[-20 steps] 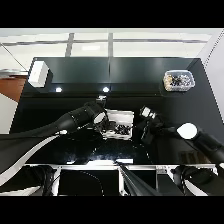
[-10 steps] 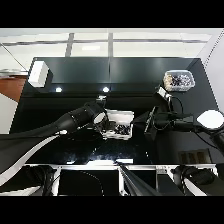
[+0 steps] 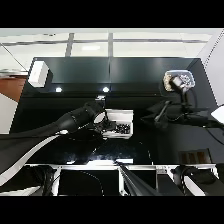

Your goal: Fold the box and place the chain.

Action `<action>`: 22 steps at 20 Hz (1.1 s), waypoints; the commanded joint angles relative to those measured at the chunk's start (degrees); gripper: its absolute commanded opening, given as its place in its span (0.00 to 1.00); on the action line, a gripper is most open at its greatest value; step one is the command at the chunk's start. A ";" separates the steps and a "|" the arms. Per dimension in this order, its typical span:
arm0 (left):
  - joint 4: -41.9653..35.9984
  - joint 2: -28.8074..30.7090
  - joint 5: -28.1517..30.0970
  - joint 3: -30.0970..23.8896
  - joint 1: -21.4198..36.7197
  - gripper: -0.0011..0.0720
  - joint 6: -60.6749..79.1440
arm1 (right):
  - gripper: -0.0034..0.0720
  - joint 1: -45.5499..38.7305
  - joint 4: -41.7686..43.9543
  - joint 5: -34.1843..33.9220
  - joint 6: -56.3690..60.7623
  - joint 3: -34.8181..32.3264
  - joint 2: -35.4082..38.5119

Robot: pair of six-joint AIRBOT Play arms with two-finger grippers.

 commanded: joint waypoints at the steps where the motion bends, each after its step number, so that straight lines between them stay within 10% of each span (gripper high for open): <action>1: 2.60 0.07 -0.07 0.74 -0.59 0.05 -7.23 | 0.89 -8.55 -2.80 2.21 1.92 0.66 1.53; 4: 2.84 0.02 0.39 1.29 -0.55 0.06 -8.15 | 0.89 -9.09 -2.84 0.74 2.27 0.66 1.53; 7: -0.63 0.17 -0.31 2.01 -0.35 0.62 -6.03 | 0.89 -9.09 -2.89 0.33 2.29 0.63 1.55; 8: -2.21 0.44 -0.83 2.78 -0.35 0.66 -1.86 | 0.89 -9.09 -2.89 0.33 2.32 0.63 1.53; 16: 2.34 16.57 -16.94 5.70 3.32 0.66 36.04 | 0.89 -9.09 -3.17 0.33 2.47 0.63 1.53; 22: -9.29 36.79 -8.09 -6.27 23.19 0.66 59.47 | 0.89 -9.09 -3.26 -0.92 2.49 0.63 1.53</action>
